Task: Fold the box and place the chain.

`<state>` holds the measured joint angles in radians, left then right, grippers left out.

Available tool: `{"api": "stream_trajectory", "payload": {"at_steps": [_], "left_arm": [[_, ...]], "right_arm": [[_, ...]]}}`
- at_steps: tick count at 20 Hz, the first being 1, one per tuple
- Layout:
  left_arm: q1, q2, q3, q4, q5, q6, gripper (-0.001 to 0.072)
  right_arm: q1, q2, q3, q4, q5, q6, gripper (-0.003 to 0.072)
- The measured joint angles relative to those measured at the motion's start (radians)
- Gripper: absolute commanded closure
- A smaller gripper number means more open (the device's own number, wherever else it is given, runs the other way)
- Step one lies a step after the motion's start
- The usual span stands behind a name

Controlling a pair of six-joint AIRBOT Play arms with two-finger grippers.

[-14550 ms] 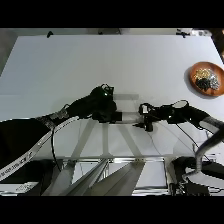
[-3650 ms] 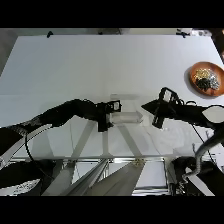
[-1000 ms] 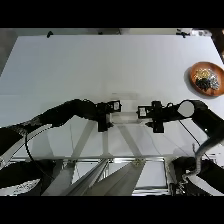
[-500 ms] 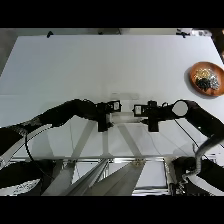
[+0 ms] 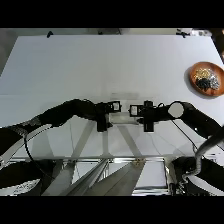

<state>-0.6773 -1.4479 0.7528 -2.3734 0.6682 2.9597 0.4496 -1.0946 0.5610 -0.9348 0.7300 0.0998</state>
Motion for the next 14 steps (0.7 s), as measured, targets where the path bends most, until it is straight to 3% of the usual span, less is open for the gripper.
{"api": "stream_trajectory", "payload": {"at_steps": [2,9,10,11,14], "left_arm": [[0.000,0.000,0.000,-0.004,-0.002,-0.002,0.0435],[0.000,0.000,0.000,-0.005,-0.003,-0.002,0.0435],[0.000,0.000,0.000,-0.005,-0.003,-0.002,0.0435],[0.000,0.000,0.000,-0.005,-0.003,-0.002,0.0435],[0.000,0.000,0.000,-0.005,-0.004,-0.002,0.0435]], "right_arm": [[0.005,0.000,0.000,0.003,-0.005,-0.002,0.0641],[0.011,-0.004,0.000,0.002,-0.014,-0.003,0.0622],[0.011,-0.004,0.000,0.002,-0.014,-0.003,0.0558],[0.011,-0.004,0.000,0.002,-0.015,-0.003,0.0422],[0.012,-0.004,0.000,0.004,-0.023,-0.003,0.0279]]}}
